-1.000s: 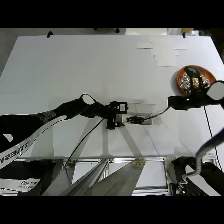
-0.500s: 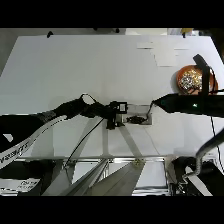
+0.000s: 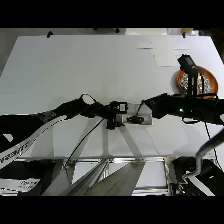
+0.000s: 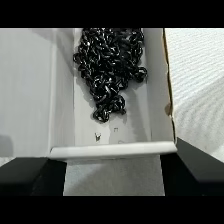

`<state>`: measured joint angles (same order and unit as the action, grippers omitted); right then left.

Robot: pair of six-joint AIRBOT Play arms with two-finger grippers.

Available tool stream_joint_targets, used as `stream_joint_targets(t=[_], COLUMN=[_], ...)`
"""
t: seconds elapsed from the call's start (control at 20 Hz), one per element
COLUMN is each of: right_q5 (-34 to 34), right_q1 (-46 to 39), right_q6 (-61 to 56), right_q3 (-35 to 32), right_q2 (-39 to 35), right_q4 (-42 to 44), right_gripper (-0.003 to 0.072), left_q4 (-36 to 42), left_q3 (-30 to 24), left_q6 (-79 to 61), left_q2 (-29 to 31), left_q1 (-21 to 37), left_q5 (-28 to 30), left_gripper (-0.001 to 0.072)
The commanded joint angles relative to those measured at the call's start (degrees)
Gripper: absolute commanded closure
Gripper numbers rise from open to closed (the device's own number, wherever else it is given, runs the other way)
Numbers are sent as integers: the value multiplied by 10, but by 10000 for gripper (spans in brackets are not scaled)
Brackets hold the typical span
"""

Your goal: Fold the box and place the chain.

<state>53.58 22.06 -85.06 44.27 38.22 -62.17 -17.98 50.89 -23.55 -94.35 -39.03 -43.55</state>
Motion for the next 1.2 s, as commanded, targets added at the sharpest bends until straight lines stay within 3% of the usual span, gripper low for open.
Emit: stream_joint_targets(t=[0.0,0.1,0.3,0.6,0.7,0.8,1.0,1.15], right_q5=[-43,-28,16,86,136,152,43,-53], right_q1=[10,10,10,10,10,10,37,92], right_q6=[-102,-147,-185,-197,-194,-156,-68,-63], right_q3=[1,1,1,1,1,0,-17,-48], right_q2=[-1,-1,-1,-4,-5,-5,-4,21], right_q4=[-195,-273,-348,-382,-356,-269,-42,-47], right_gripper=[665,665,665,665,665,665,664,664], left_q4=[0,0,0,0,0,0,0,0], left_q3=[0,0,0,0,0,0,0,0], left_q6=[0,0,0,0,0,0,0,0], left_q2=[0,0,0,0,0,0,0,0], left_q1=[0,0,0,0,0,0,0,0], left_q5=[0,0,0,0,0,0,0,0], left_gripper=[503,503,503,503,503,503,503,503])
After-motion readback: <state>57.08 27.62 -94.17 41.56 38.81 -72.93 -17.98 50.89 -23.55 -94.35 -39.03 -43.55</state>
